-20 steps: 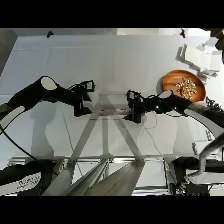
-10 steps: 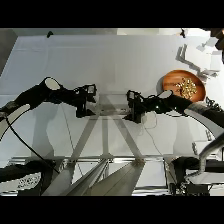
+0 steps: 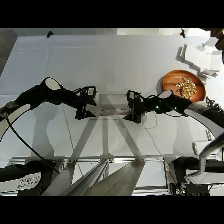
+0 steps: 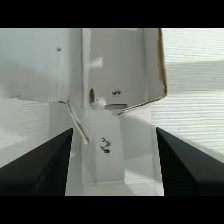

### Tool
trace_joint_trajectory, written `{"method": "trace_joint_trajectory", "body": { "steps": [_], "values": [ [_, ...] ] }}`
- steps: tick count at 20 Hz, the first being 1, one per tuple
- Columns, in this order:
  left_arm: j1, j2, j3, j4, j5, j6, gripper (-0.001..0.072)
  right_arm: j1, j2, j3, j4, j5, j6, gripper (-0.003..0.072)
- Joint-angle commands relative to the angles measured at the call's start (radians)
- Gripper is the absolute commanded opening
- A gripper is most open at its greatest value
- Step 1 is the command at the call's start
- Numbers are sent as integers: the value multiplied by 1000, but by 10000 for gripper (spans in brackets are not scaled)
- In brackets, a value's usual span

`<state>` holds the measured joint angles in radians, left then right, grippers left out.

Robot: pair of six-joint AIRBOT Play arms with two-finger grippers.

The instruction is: Fold the box and place the chain.

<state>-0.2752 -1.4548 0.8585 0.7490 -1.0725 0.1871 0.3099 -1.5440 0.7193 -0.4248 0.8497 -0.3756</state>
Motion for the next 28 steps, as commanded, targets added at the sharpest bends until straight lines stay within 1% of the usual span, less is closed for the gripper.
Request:
{"method": "trace_joint_trajectory", "body": {
  "steps": [1,5,6,7,8,11,13,15,16,17,18,19,20,22,24,26,28],
  "values": [
    [-1,-1,0,0,-39,43,561,0,0,1,0,0,0,525],
    [-2,-1,0,-1,-56,71,559,0,0,1,0,0,0,525],
    [-3,-1,0,-1,-69,91,543,0,0,1,0,0,0,525],
    [-7,-1,-1,-1,-77,110,460,0,0,1,0,0,0,525],
    [-10,-1,0,-2,-76,129,428,0,0,1,0,0,0,525],
    [-13,-1,0,0,-20,156,271,0,0,1,0,0,0,525],
    [-13,-1,0,-1,19,156,264,0,0,0,0,0,0,525],
    [-13,-1,-1,-1,29,153,105,0,0,0,0,0,0,525],
    [-13,-1,0,-1,29,154,83,0,0,1,0,0,0,525],
    [-13,-1,0,0,23,153,81,0,0,1,0,0,0,525],
    [-13,0,0,8,5,153,53,0,0,1,0,0,0,525],
    [-13,0,0,24,-15,153,6,0,0,0,0,0,0,525],
    [-13,0,0,40,-27,152,6,0,0,1,0,0,0,525],
    [-12,0,0,59,-15,128,9,0,0,0,0,0,0,525],
    [-12,0,0,60,45,60,14,0,0,1,0,0,0,525],
    [-12,0,0,60,100,15,55,0,0,1,0,0,0,525],
    [-12,0,0,60,133,13,41,0,0,0,0,0,0,525]
  ]
}}
